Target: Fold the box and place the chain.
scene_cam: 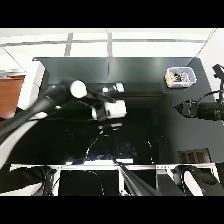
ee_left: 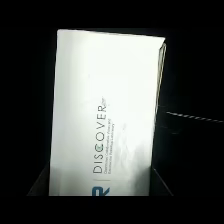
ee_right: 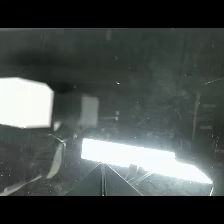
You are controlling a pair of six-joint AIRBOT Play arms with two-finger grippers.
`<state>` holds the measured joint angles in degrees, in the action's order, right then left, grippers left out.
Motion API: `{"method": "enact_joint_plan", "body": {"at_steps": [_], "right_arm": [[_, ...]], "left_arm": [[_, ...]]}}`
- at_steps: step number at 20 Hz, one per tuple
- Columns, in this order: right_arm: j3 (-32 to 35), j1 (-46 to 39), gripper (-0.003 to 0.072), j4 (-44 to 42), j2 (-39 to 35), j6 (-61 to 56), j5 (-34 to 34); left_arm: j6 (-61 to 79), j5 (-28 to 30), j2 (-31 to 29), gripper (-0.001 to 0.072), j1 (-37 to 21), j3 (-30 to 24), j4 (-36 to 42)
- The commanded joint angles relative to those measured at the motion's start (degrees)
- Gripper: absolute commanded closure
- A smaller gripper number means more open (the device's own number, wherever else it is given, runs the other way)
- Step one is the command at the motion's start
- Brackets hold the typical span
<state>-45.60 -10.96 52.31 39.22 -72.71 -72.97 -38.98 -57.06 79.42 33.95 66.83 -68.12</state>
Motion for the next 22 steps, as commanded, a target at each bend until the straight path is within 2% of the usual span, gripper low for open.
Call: {"method": "enact_joint_plan", "body": {"at_steps": [1,4,7,10,13,16,18,22], "right_arm": [[0.04,0.02,0.0672,0.04,-0.04,0.04,0.11],[0.04,0.02,0.0672,0.24,-0.04,1.05,0.20],[0.70,0.02,0.0672,0.28,-0.02,1.81,1.66],[1.57,0.02,0.0672,0.22,-0.02,1.79,3.78],[3.02,0.02,0.0672,0.02,-0.02,1.77,6.23],[3.56,0.02,0.0672,-0.04,0.00,1.77,7.72],[3.65,0.02,0.0672,-0.22,0.00,1.53,8.55],[3.65,0.02,0.0672,-0.22,0.00,0.92,9.16]], "left_arm": [[-19.43,-9.70,-8.13,0.0437,-7.82,1.62,-11.98],[-35.69,-18.69,-12.07,0.0436,-21.49,0.31,-20.50],[-45.81,-22.38,-13.05,0.0436,-37.79,-5.84,-21.22],[-46.40,-25.75,-13.97,0.0435,-52.09,-13.09,-21.20],[-43.30,-22.56,-16.17,0.0435,-62.90,-16.90,-20.92],[-32.74,-16.46,-16.83,0.0435,-70.47,-17.25,-17.25],[-25.29,-12.61,-16.83,0.0435,-72.91,-18.64,-13.55],[-16.39,-2.27,-16.48,0.0434,-73.13,-20.11,-10.95]]}}
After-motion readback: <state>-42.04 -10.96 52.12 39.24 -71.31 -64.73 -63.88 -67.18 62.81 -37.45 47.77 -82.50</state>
